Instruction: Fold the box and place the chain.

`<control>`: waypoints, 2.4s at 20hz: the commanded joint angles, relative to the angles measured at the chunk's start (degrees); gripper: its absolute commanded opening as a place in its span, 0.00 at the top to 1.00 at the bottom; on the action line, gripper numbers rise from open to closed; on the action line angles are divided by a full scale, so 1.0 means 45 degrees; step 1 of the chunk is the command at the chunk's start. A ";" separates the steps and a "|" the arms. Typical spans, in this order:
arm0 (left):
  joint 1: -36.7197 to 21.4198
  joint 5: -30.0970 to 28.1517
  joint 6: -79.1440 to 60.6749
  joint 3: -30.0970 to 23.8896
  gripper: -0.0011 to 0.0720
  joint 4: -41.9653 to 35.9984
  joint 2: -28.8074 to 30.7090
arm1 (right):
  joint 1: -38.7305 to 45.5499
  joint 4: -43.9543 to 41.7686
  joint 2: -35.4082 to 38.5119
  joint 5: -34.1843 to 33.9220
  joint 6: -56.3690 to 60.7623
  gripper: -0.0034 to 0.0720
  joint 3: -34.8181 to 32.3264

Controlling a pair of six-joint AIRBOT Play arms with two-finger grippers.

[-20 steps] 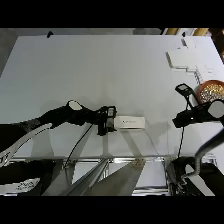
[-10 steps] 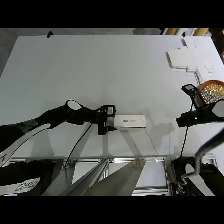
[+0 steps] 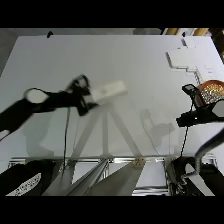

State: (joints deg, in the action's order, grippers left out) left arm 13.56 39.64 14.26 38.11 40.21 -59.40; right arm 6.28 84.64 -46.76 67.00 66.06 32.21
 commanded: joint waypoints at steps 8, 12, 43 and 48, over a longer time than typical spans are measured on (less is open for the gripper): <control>-0.9447 0.0301 1.2905 0.0010 0.78 0.7708 0.1078 | 0.0010 -0.0005 -0.0010 0.0000 0.0005 0.93 -0.0005; -1.0647 0.1035 1.2910 0.0010 0.67 0.7718 0.0194 | 0.0005 -0.0005 -0.0010 0.0000 0.0005 0.93 -0.0005; -0.6086 0.3060 1.3755 0.0015 0.04 0.6805 0.3458 | 0.0010 -0.0005 -0.0010 -0.0029 0.0005 0.93 -0.0005; -0.6086 0.2939 1.3750 0.0015 0.04 0.6596 0.2701 | 0.0005 -0.0005 -0.0010 -0.0029 0.0005 0.93 -0.0005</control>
State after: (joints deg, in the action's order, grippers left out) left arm -14.00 53.23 76.09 38.11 70.52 -45.65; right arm 6.28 84.64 -46.76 66.87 66.08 32.21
